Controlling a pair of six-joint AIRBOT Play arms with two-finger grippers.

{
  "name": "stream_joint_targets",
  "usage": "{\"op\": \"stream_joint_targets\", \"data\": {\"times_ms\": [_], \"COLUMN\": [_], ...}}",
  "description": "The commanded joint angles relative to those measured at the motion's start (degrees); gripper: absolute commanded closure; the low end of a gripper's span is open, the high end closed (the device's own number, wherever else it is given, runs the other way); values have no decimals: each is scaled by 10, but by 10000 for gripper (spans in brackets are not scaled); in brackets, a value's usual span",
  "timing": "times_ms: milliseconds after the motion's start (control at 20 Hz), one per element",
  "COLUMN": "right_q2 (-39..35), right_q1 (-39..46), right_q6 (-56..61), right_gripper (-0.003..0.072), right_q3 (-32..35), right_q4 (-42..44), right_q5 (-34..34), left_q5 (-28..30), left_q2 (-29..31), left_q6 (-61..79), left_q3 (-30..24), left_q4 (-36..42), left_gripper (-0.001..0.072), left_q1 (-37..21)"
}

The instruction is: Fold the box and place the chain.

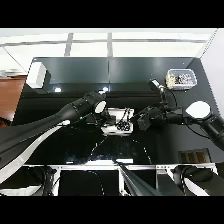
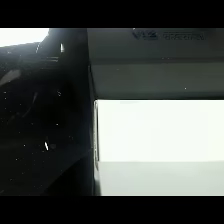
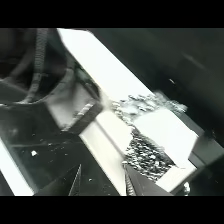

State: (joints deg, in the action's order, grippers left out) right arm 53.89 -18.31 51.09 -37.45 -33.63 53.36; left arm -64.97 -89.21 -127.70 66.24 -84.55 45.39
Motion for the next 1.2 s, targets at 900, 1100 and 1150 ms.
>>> {"op": "stream_joint_targets", "data": {"times_ms": [900, 1100, 1150], "right_q2": [62, 62, 62], "right_q1": [-61, -61, -61], "right_q6": [87, 87, 87], "right_gripper": [333, 556, 557], "right_q3": [1, 1, 1], "right_q4": [34, 31, 31], "right_q5": [-163, -160, -160], "left_q5": [0, 2, 2], "left_q2": [0, 0, 0], "left_q6": [0, 0, 0], "left_q3": [0, 0, 0], "left_q4": [0, 0, 0], "left_gripper": [682, 681, 681], "left_q1": [0, 0, 0]}}
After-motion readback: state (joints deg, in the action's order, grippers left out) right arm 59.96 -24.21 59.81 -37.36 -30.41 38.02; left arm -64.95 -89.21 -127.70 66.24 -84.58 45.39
